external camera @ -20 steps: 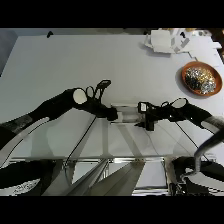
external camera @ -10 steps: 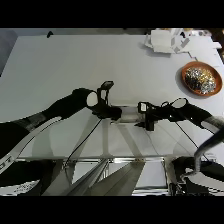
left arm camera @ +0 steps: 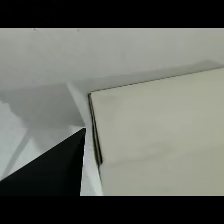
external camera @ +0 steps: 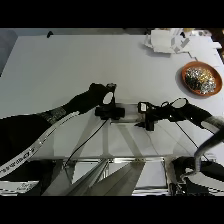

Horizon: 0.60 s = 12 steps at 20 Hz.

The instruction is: Fold the box and place the chain.

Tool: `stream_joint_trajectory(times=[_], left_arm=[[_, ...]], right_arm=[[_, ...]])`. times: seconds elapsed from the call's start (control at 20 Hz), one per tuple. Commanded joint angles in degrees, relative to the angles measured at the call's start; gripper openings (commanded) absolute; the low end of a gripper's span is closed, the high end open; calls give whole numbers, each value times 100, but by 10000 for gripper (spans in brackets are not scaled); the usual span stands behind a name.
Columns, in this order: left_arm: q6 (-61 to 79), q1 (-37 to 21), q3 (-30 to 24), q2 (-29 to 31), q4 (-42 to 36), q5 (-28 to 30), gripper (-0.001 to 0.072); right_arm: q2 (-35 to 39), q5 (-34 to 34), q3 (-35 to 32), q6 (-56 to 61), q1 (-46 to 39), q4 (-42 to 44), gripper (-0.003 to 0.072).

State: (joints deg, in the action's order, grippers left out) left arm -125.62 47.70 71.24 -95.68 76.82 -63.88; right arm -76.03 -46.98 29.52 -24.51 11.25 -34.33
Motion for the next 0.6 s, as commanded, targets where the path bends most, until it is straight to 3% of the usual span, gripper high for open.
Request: stream_joint_trajectory(times=[0.0,0.3,0.45,0.55], left_arm=[[-702,24,101,-87,122,-162,366],[-1115,61,101,-92,129,-365,176],[-1113,122,101,-131,131,-367,2],[-1113,181,101,-188,129,-374,2]], right_arm=[[2,-2,-2,0,0,0,278],[2,-2,-2,0,0,0,278],[2,-4,-2,0,0,2,278],[2,-4,-2,0,0,2,278]])
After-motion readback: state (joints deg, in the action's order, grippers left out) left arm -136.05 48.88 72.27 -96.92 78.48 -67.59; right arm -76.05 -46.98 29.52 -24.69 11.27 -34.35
